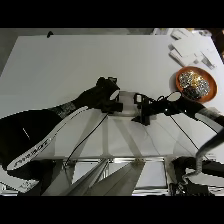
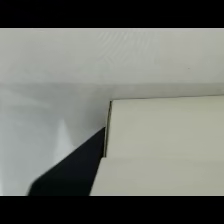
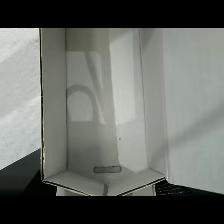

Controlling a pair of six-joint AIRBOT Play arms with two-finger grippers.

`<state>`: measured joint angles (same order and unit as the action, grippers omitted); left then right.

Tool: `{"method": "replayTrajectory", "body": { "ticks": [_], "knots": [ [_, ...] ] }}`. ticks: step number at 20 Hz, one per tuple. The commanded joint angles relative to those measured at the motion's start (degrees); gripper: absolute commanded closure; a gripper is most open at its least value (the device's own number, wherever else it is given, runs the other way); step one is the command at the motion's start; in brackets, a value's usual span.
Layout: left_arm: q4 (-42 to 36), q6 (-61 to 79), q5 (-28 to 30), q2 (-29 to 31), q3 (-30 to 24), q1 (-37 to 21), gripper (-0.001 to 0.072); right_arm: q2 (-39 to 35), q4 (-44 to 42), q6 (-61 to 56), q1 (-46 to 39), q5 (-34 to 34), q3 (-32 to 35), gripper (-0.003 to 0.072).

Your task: Fold the box and place the chain.

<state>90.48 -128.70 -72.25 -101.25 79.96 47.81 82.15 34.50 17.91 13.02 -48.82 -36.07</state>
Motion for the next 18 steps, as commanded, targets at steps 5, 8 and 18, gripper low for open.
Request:
{"method": "replayTrajectory", "body": {
  "ticks": [5,8,18],
  "knots": [
    [-2.4,2.1,0.0,3.1,0.0,-1.2,0.0434,0.0,0.0,-0.1,0.0,0.0,0.0,0.0289],
    [-2.4,7.8,-0.1,4.3,0.0,-1.7,0.0438,0.0,0.0,-0.1,0.0,0.0,0.0,0.0289],
    [-2.4,10.4,0.2,0.9,0.0,-1.3,0.0703,0.0,-0.1,-0.1,0.0,0.0,0.0,0.0289]
  ]
}}
